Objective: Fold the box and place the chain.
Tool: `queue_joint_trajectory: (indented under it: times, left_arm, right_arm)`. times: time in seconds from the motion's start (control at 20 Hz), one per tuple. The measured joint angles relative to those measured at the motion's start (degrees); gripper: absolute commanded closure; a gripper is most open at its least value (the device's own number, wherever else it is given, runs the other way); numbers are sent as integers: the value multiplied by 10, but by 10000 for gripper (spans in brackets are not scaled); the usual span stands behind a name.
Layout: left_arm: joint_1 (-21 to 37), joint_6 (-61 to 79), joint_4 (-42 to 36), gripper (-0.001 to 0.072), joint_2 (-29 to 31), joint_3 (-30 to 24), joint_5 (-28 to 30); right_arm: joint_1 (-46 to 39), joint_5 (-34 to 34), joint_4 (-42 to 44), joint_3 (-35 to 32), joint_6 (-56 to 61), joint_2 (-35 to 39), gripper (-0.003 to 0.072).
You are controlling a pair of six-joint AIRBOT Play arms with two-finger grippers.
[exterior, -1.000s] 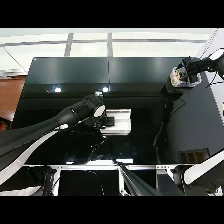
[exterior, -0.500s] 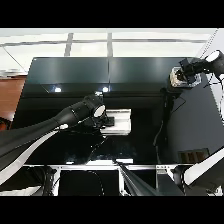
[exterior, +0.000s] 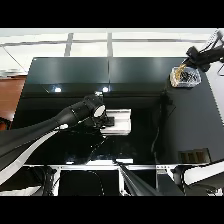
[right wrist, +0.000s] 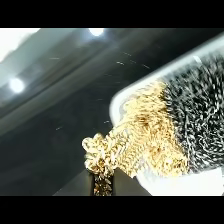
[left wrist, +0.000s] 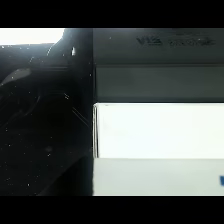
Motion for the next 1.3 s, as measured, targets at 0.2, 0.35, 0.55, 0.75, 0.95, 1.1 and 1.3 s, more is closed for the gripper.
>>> queue_joint_trajectory:
  times: [0.2,0.35,0.55,0.75,0.95,1.1,1.3]
  left_arm:
    - [0,0,0,685,0,0,0]
    - [0,0,0,684,0,0,0]
    - [0,0,0,684,0,0,1]
    - [0,0,0,684,0,0,1]
    - [0,0,0,684,0,0,1]
    - [0,0,0,684,0,0,1]
    - [0,0,0,684,0,0,1]
  right_arm:
    - [0,25,-1,0,-61,110,673]
    - [0,38,5,0,-83,188,672]
    - [4,47,48,0,-104,274,672]
    - [32,60,75,0,-116,342,672]
    - [83,73,86,0,-120,392,672]
    - [117,79,96,0,-122,418,672]
    - [147,83,167,0,-132,434,672]
